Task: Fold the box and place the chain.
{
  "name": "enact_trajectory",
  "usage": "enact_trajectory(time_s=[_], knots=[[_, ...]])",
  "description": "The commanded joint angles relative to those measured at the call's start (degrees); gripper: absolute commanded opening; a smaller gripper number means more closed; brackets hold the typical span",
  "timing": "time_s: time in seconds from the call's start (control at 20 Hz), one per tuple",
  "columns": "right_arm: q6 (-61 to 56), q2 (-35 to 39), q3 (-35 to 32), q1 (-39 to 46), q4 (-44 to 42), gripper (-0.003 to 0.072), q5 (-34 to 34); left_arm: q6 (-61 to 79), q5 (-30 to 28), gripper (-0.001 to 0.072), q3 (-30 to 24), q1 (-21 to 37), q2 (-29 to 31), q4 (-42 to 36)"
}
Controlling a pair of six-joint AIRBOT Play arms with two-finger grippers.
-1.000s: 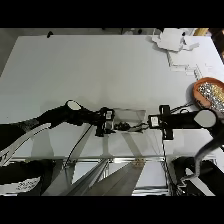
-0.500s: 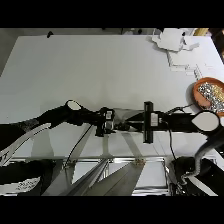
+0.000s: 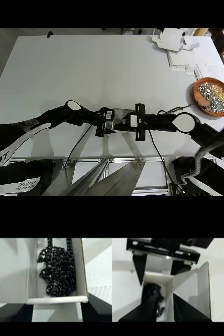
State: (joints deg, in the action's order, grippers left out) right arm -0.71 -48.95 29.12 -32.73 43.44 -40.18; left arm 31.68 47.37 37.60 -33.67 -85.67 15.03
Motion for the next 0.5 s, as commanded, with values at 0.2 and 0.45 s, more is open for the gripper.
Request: enact_trajectory(time_s=[0.2,0.45], knots=[[-1.7,7.9,-1.6,17.7,19.5,0.0219,-17.2,0.0,0.0,0.0363,0.0,0.0,0.0,0.0],[5.2,-0.7,-3.5,20.7,15.5,0.0217,-13.4,0.0,0.0,0.0363,0.0,0.0,0.0,0.0]])
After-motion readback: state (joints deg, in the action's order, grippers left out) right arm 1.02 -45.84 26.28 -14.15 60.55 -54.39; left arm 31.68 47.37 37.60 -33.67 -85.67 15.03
